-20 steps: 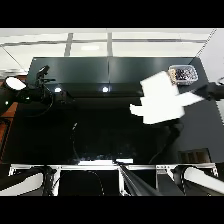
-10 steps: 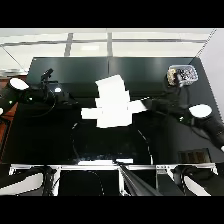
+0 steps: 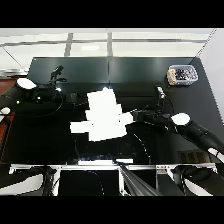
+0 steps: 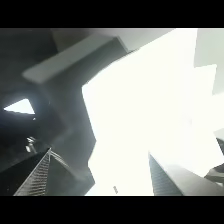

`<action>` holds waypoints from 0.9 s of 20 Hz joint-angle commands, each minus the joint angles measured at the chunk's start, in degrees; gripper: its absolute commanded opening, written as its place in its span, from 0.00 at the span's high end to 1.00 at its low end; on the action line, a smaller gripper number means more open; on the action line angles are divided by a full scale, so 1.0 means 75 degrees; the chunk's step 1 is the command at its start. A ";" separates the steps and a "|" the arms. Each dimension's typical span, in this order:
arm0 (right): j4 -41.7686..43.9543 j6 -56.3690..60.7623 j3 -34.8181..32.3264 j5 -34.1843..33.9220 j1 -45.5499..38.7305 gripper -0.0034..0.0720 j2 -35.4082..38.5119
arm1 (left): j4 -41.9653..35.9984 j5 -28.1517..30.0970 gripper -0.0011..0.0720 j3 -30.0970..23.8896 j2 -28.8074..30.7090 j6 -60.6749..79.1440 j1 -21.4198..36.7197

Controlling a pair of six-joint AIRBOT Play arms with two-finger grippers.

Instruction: Fold the box and place the chain.

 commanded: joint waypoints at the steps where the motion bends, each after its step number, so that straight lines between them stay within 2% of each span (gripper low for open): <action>1: -0.0003 -0.0017 -0.0015 0.0079 0.0064 0.94 -0.0076 | 0.0093 -0.0312 0.02 0.0067 -0.0434 0.0172 -0.0364; 2: -0.0003 -0.0017 -0.0015 0.0076 0.0064 0.94 -0.0076 | 0.0044 -0.0632 0.02 0.0160 -0.0667 0.0329 -0.0408; 5: 0.0000 -0.0020 -0.0015 0.0003 0.0064 0.94 -0.0085 | -0.0737 -0.0775 0.02 0.0455 -0.1454 0.0976 -0.0446; 7: 0.0003 -0.0017 -0.0015 0.0026 0.0067 0.94 -0.0085 | -0.1005 -0.1504 0.02 0.0912 -0.2063 0.1128 -0.0475; 11: 0.0000 -0.0020 -0.0015 0.0061 0.0064 0.94 -0.0085 | -0.0915 -0.3305 0.03 0.1740 -0.3075 0.1151 -0.0653; 13: 0.0000 -0.0017 -0.0015 0.0067 0.0064 0.94 -0.0085 | -0.0440 -0.3614 0.05 0.2043 -0.3314 0.1408 -0.0833; 14: 0.0000 -0.0017 -0.0015 0.0070 0.0064 0.94 -0.0085 | -0.0026 -0.3643 0.09 0.2206 -0.3363 0.1475 -0.0947; 16: 0.0000 -0.0017 -0.0015 0.0070 0.0067 0.94 -0.0085 | -0.0023 -0.3657 0.36 0.2419 -0.3386 0.1891 -0.1099; 18: -0.0003 -0.0020 -0.0015 0.0070 0.0067 0.94 -0.0085 | -0.0163 -0.3631 0.53 0.2585 -0.3386 0.2145 -0.1134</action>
